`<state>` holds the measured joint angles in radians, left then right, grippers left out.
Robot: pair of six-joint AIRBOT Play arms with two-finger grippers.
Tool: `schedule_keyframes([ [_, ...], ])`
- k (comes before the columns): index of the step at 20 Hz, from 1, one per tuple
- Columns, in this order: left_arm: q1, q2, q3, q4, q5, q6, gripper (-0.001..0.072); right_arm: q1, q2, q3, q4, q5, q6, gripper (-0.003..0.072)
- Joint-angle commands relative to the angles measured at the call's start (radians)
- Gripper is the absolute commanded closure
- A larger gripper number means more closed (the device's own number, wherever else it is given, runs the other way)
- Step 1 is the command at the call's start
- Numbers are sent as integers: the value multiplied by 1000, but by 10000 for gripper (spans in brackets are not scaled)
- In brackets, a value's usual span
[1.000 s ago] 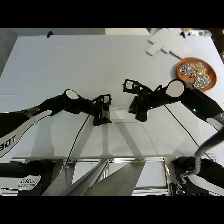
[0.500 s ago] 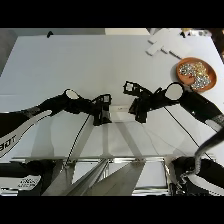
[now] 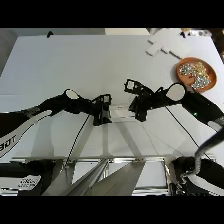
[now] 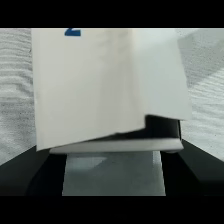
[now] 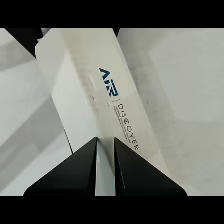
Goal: Fold the box and place the chain.
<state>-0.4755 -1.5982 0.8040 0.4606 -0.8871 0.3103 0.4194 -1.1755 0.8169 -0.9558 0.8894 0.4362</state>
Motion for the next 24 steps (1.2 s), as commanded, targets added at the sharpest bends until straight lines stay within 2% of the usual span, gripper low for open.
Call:
schedule_keyframes([
  [1,0,0,0,0,0,-1,319,0,5,0,19,-13,0,587],
  [13,0,0,0,0,0,0,319,0,-35,-9,74,-64,-1,587],
  [19,0,0,0,0,0,0,319,0,-35,-13,74,90,-1,586],
  [24,0,0,0,0,0,-1,319,0,-35,-14,74,146,0,585],
])
